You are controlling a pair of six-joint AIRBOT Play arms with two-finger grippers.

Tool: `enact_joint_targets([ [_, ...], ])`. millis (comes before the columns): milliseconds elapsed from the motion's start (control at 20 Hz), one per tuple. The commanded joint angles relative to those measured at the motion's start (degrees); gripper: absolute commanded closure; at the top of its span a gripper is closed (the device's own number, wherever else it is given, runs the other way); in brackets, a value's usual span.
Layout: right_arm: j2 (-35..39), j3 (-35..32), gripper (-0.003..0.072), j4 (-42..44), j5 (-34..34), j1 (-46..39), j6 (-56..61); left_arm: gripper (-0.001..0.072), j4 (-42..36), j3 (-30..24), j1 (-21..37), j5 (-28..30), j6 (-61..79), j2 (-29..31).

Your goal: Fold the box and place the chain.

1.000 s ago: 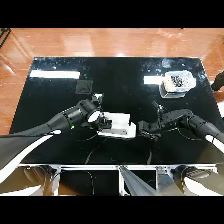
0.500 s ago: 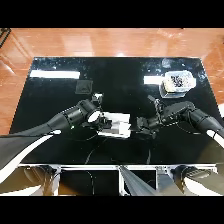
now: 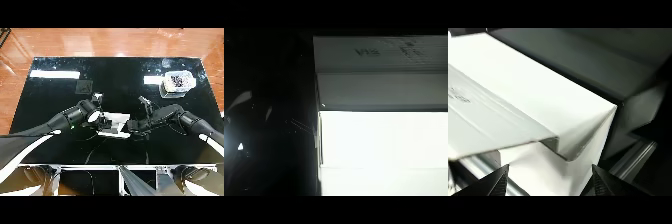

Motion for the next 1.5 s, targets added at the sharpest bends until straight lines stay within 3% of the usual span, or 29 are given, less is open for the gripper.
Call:
enact_joint_targets([
  [0, 0.0, 0.6, 0.0118, -3.5, 6.4, 4.2, 7.0, 0.0682, -0.1, 0.0, 0.0, 0.1, 0.1, 0.0],
  [150, 0.0, 2.6, 0.0215, -11.3, 8.3, 7.4, 14.0, 0.0682, -0.1, 0.0, 0.0, 0.7, 0.1, 0.0],
  [300, -0.2, 6.0, 0.0215, -24.1, 9.6, 10.8, 25.0, 0.0682, -0.1, 0.0, 0.0, 0.8, 0.1, 0.0],
  [550, -0.2, 9.0, 0.0216, -34.1, 8.8, 13.5, 35.2, 0.0682, -0.1, 0.0, 0.0, 1.0, 0.1, 0.0],
  [800, -1.1, 10.4, 0.0216, -41.7, 5.0, 15.1, 43.7, 0.0682, 0.0, 0.0, 0.0, 2.3, 0.1, 0.0],
  [900, -1.7, 11.0, 0.0320, -44.5, 3.9, 16.1, 46.7, 0.0682, 0.0, 0.0, 0.1, 2.3, 0.1, -0.1],
  [1450, -6.6, 14.3, 0.0356, -48.3, 1.4, 18.9, 53.0, 0.0682, 0.5, 0.0, 0.1, 2.7, 0.1, -0.2],
])
